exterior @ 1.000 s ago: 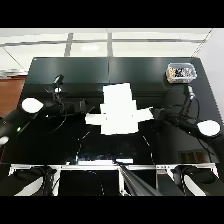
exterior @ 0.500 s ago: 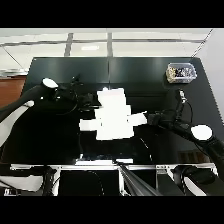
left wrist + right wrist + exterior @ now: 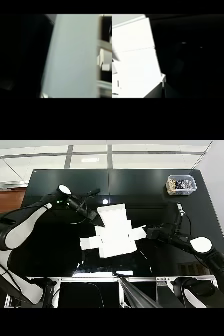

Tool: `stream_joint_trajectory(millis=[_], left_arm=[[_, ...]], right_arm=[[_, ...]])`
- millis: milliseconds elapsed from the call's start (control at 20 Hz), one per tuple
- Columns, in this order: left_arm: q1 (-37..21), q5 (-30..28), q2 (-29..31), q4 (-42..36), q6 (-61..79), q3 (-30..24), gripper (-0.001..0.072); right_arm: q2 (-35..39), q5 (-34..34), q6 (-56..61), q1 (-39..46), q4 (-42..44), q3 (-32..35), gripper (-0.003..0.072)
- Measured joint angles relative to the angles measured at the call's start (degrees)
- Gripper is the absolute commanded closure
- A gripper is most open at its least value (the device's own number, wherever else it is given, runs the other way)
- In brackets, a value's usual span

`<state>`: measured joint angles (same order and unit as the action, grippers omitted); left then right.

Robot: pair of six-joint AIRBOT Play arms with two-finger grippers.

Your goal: Fold the box and place the chain.

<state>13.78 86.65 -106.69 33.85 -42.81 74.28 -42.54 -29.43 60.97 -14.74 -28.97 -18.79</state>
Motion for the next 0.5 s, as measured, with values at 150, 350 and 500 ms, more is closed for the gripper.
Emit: stream_joint_trajectory(millis=[150, 350, 500], left_arm=[[0.76, 2.71, -2.05, -0.24, 2.78, 1.62, 0.0486], [2.03, 5.22, -3.43, 0.92, 4.31, 2.89, 0.0565], [2.43, 5.86, -3.76, 2.97, 4.48, 3.89, 0.0685]], right_arm=[[0.02, -0.48, 0.0, 0.0, -0.35, 0.0, 0.0673], [0.02, -0.87, 0.02, 0.0, -0.81, 0.0, 0.0673], [0.0, -1.05, 0.09, 0.0, -1.05, 0.0, 0.0461]])
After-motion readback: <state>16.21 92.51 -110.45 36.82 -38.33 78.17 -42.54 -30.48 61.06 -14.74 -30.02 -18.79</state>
